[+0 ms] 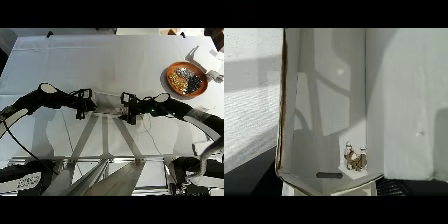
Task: Fold the box and place the chain.
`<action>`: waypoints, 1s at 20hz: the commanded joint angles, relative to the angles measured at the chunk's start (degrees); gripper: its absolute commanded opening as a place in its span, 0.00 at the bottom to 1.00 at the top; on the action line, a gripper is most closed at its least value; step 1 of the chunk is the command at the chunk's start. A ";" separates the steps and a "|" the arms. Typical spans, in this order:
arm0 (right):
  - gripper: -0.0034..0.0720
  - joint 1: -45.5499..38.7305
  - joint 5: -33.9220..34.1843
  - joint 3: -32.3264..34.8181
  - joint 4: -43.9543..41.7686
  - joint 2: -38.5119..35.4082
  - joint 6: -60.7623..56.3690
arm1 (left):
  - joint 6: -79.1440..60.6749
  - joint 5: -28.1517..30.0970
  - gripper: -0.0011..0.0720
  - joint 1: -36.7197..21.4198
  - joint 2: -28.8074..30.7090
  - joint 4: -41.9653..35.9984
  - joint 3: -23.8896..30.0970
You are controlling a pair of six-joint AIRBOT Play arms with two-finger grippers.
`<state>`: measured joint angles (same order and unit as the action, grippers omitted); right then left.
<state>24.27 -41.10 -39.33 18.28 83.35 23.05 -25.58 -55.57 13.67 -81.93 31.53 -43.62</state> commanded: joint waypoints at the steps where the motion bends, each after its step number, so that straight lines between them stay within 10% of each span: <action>1: 0.76 0.00 0.02 -0.04 -0.09 0.00 -0.04 | 0.37 -0.44 0.55 0.39 -0.87 -1.38 0.04; 5: 0.76 0.00 0.00 -0.04 -0.07 0.00 -0.04 | 0.52 -0.42 0.57 0.37 -1.46 -1.07 0.02; 9: 0.76 0.00 0.00 -0.04 -0.09 0.00 -0.04 | 0.50 -0.42 0.04 0.37 -1.44 -1.05 0.02; 20: 0.76 0.00 0.00 -0.04 -0.09 0.00 -0.02 | 8.31 -0.37 0.03 0.31 9.79 9.20 0.02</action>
<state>24.27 -41.08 -39.38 18.20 83.35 23.00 -21.93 -56.07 14.04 -76.07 34.89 -43.62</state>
